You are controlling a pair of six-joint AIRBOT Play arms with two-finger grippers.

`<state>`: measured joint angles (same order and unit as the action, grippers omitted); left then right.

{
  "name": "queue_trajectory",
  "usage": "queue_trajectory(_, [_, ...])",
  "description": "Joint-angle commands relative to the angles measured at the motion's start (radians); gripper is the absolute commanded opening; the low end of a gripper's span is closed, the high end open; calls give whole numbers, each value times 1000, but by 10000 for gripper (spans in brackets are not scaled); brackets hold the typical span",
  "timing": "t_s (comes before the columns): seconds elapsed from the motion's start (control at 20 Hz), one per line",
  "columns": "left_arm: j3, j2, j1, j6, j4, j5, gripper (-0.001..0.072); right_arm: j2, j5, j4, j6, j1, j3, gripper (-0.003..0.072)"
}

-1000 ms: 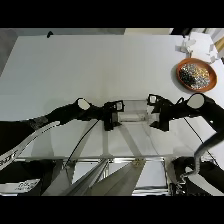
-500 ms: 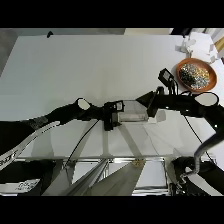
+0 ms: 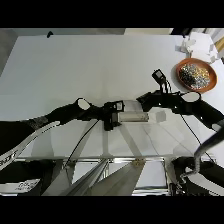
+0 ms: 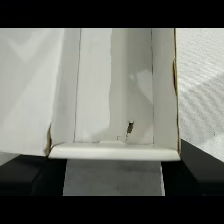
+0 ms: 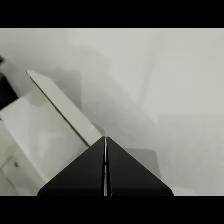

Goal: Fold the box and place the chain.

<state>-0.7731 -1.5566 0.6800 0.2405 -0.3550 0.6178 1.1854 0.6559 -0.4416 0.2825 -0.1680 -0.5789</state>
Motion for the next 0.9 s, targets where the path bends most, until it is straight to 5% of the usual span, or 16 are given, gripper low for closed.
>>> queue_trajectory(0.0, [0,1,-1,-1,0,0,253,11,-65,-75,63,-1,0,19])
queue_trajectory(0.4, [0,1,-1,-1,0,0,253,-203,13,-136,62,-1,-2,19])
queue_trajectory(0.7, [0,1,-1,-1,1,0,253,-341,262,-867,58,18,2,18])
queue_trajectory(0.8, [0,1,-1,-1,1,0,253,-323,252,-914,31,25,19,46])
queue_trajectory(0.85, [0,1,-1,-1,0,0,253,-311,232,-865,-13,25,33,121])
